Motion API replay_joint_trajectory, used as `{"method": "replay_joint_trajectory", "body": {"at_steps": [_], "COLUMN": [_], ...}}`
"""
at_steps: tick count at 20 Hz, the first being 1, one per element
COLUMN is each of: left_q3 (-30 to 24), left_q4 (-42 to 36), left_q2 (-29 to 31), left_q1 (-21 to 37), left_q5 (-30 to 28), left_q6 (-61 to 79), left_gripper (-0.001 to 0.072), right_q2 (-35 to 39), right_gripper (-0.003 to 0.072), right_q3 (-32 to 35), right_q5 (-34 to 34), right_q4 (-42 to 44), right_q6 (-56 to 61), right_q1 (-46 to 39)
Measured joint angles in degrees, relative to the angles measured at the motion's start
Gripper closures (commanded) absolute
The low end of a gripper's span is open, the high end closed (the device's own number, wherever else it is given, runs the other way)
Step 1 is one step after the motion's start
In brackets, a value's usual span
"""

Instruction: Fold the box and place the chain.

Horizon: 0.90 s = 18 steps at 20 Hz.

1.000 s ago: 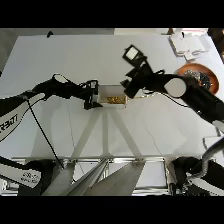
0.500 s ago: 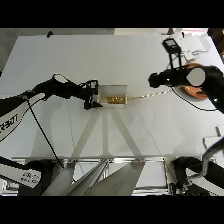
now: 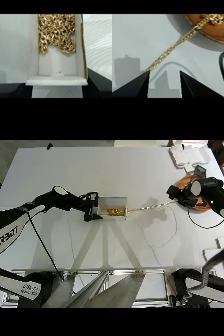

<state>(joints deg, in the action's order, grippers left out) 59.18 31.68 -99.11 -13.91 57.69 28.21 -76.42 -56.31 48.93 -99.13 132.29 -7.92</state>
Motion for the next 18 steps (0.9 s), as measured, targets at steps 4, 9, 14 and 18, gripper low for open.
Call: {"method": "replay_joint_trajectory", "body": {"at_steps": [4, 9, 14, 18], "left_q3": [0.0, 0.0, 0.0, 0.0], "left_q4": [0.0, 0.0, 0.0, 0.0], "left_q2": [0.0, 0.0, 0.0, 0.0], "left_q1": [0.0, 0.0, 0.0, 0.0], "left_q5": [0.0, -0.02, -0.02, -0.02], "left_q6": [0.0, 0.0, 0.0, 0.0], "left_gripper": [0.0374, 0.0374, 0.0374, 0.0374], "right_q2": [-4.33, -8.48, -9.79, -8.76], "right_gripper": [0.0269, 0.0461, 0.0678, 0.0678], "right_q3": [0.0, 0.0, 0.0, 0.0], "right_q5": [-1.22, -4.13, -5.79, -5.31], "right_q4": [-5.68, -16.81, -22.97, -24.3], "right_q6": [13.9, 26.99, 31.98, 30.75], "right_q1": [-0.61, -0.79, -0.37, 2.6]}}
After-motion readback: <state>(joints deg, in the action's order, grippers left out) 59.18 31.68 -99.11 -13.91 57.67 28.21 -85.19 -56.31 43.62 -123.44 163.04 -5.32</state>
